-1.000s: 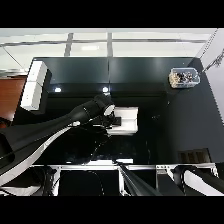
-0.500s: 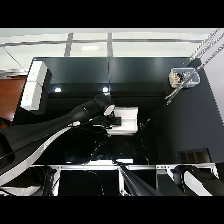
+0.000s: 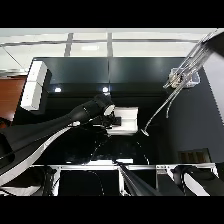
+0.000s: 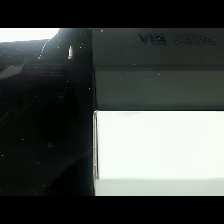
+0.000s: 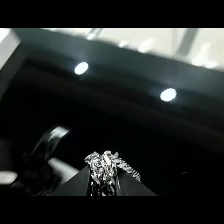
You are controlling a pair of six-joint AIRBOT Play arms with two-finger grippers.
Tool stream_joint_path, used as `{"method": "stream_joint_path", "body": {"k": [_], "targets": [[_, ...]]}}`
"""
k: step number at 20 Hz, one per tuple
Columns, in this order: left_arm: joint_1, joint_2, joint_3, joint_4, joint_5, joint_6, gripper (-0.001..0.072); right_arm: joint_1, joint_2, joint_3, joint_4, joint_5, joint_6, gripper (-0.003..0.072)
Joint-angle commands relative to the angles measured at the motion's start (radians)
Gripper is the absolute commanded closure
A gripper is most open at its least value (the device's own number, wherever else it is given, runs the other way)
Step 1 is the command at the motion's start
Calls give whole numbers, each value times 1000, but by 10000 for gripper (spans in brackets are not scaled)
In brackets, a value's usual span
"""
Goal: Fold the box and place the chain.
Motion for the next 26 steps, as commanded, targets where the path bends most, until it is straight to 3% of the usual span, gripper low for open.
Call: {"method": "stream_joint_path", "body": {"k": [1,4,8,16,20,22,23,24,26], "targets": [[0,0,0,0,0,0,685,16,2,-128,174,67,-40,676],[0,0,0,0,1,0,685,21,2,-285,273,46,-69,676],[0,0,0,0,0,0,685,90,2,-492,323,-87,-96,676],[0,0,0,0,1,0,685,314,1,-872,323,-519,-90,675],[0,0,0,0,1,0,685,377,-1,-986,323,-689,-77,675],[0,0,0,0,1,0,685,382,-1,-1002,322,-706,-76,672],[0,0,0,0,1,0,685,381,-1,-1001,322,-704,-76,556],[0,0,0,0,1,0,685,376,-1,-1001,321,-700,-76,353],[0,0,0,0,1,0,685,323,2,-986,316,-621,-77,324]]}}
